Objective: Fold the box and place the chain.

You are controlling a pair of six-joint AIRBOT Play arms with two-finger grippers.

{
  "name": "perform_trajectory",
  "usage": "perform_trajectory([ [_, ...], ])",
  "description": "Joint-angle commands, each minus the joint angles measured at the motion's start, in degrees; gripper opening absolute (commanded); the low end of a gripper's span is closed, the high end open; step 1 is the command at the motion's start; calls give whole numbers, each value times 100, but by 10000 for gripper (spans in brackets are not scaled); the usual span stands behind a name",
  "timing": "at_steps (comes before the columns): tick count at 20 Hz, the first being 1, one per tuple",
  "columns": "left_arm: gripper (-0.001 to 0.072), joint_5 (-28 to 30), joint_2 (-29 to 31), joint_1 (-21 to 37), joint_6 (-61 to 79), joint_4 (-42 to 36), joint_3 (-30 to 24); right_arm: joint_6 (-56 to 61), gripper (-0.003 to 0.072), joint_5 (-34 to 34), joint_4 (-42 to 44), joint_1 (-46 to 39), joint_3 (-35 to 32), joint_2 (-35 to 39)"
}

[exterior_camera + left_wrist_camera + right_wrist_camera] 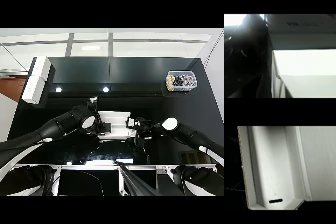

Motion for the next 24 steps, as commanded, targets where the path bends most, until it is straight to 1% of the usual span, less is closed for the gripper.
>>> perform_trajectory([
  [1, 260, -26, -74, -85, -170, 44, 42, 0, 471, 0, 2, 7, 0, -2],
  [5, 256, -59, -160, -142, -319, 190, 48, 2, 471, 0, 2, 7, 0, -2],
  [6, 240, -101, -205, -142, -317, 197, 74, 0, 471, 0, 0, 7, 0, -2],
  [10, 235, -144, -402, -166, -315, 264, 332, 0, 471, 0, 2, 7, 0, -2],
  [12, 233, -284, -433, -166, -315, 358, 428, 0, 470, 0, 2, 7, 0, -2],
  [15, 227, -437, -437, -166, -317, 409, 433, 0, 470, -2, 2, 7, 0, -2],
  [24, 224, -442, -516, -166, -315, 400, 433, 2, 471, 0, 2, 7, 0, -2],
])
